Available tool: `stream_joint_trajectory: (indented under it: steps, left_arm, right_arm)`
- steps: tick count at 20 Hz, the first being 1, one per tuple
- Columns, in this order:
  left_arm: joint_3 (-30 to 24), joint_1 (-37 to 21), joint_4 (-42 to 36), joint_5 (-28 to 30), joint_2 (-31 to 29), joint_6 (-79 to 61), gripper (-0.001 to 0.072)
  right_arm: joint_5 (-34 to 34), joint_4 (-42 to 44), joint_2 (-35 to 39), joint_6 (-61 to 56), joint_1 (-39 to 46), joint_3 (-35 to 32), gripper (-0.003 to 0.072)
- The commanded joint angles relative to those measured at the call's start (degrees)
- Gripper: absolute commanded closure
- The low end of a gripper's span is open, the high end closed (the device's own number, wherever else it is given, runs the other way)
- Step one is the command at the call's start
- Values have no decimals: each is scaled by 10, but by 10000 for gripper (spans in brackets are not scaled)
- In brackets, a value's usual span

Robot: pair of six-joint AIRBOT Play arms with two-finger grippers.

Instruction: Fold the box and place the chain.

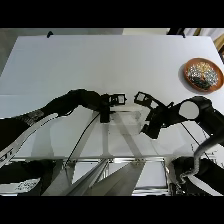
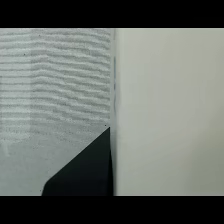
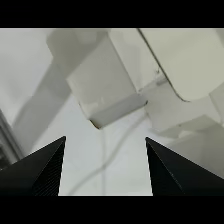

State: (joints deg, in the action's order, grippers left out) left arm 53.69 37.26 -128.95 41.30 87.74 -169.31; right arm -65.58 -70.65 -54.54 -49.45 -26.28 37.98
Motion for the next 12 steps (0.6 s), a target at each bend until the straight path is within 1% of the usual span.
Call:
stream_joint_trajectory:
  steps: [1,2,4,5,6,7,8,10,12]
  left_arm:
    - [1,0,0,0,0,0,697]
    - [1,0,0,0,0,0,697]
    - [1,0,0,0,0,0,697]
    - [1,0,0,0,0,0,697]
    - [1,0,0,0,0,0,697]
    - [1,0,0,0,0,0,697]
    - [1,0,0,0,0,0,697]
    - [1,0,0,0,0,0,697]
    - [1,0,0,0,0,0,697]
  right_arm:
    - [9,-78,-10,50,8,-35,132]
    - [34,-88,3,49,7,-55,132]
    - [76,-50,54,50,-10,-87,126]
    - [100,-41,87,50,-18,-104,91]
    - [128,-42,121,50,-19,-127,79]
    - [143,-42,153,63,-19,-148,80]
    - [144,-37,177,92,-19,-163,80]
    - [153,-5,205,166,-28,-187,80]
    - [205,8,206,202,-59,-203,79]
